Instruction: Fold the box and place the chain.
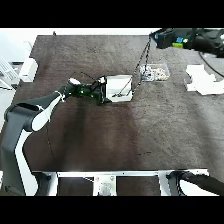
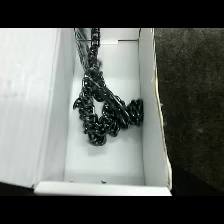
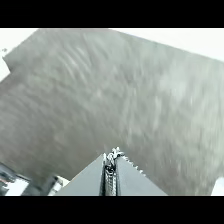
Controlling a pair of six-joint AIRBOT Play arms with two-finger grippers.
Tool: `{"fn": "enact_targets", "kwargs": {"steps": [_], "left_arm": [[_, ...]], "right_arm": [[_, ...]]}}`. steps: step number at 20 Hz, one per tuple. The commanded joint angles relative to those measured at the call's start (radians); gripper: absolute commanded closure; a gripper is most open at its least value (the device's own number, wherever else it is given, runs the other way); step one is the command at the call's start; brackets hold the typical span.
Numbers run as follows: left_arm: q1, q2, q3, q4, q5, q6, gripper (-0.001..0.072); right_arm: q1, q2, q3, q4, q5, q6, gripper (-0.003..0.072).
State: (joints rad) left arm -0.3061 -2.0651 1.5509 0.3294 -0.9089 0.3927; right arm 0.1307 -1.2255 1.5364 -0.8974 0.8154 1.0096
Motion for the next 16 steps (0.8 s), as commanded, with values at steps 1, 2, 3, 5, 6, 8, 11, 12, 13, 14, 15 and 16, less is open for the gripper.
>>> {"fn": "enact_targets", "kwargs": {"steps": [1,2,3,5,6,8,11,12,13,14,15,16], "left_arm": [[0.0,0.0,0.0,0.0,0.0,0.0,0.0244],[0.0,0.0,0.0,0.0,0.0,0.0,0.0243],[0.0,0.0,0.0,0.0,0.0,0.0,0.0243],[0.0,0.0,0.0,0.0,0.0,0.0,0.0244],[0.0,0.0,0.0,0.0,0.0,0.0,0.0243],[0.0,0.0,0.0,0.0,0.0,0.0,0.0243],[0.0,0.0,0.0,0.0,0.0,0.0,0.0244],[0.0,0.0,0.0,0.0,0.0,0.0,0.0243],[0.0,0.0,0.0,0.0,0.0,0.0,0.0243],[0.0,0.0,0.0,0.0,0.0,0.0,0.0243],[0.0,0.0,0.0,0.0,0.0,0.0,0.0243],[0.0,0.0,0.0,0.0,0.0,0.0,0.0243]], "right_arm": [[0.101,0.123,0.0,-0.138,-0.014,0.091,0.068],[0.125,0.125,0.0,-0.14,-0.014,0.09,0.068],[0.149,0.123,-0.001,-0.14,-0.014,0.091,0.0679],[0.19,0.118,-0.005,-0.14,-0.014,0.092,0.0679],[0.21,0.115,-0.005,-0.14,-0.014,0.095,0.068],[0.243,0.109,-0.014,-0.14,-0.029,0.098,0.0679],[0.274,0.106,-0.079,-0.14,-0.126,0.109,0.0679],[0.278,0.106,-0.106,-0.14,-0.156,0.119,0.0679],[0.281,0.106,-0.133,-0.14,-0.181,0.129,0.0679],[0.287,0.106,-0.162,-0.14,-0.206,0.14,0.0679],[0.288,0.106,-0.188,-0.139,-0.225,0.143,0.0679],[0.292,0.103,-0.211,-0.139,-0.237,0.145,0.0679]]}}
